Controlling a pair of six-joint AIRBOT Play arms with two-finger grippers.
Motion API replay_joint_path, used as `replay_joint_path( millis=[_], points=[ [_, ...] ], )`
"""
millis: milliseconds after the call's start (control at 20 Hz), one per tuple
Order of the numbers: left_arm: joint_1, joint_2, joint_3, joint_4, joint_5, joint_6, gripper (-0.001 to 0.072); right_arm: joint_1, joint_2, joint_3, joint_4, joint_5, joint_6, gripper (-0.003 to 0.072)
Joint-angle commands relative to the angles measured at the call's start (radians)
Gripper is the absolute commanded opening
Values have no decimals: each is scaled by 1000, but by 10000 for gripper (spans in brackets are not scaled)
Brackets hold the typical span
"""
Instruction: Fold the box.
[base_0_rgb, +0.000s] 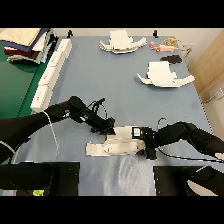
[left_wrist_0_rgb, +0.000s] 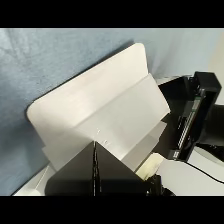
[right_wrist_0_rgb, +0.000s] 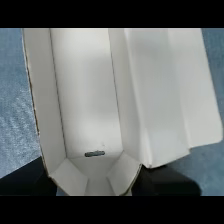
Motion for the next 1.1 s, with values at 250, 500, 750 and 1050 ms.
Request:
replay_joint_path(
  millis=[250,500,750,1050],
  points=[
    [-3,247,48,72,3,191,12,1,0,0,0,0,0,598],
    [-5,543,2,273,-49,189,11,1,0,0,0,0,0,598],
    [-5,809,-172,324,-63,510,103,1,0,0,0,0,0,598],
    [-5,789,-297,374,14,792,611,1,0,0,0,0,0,598]
  ],
)
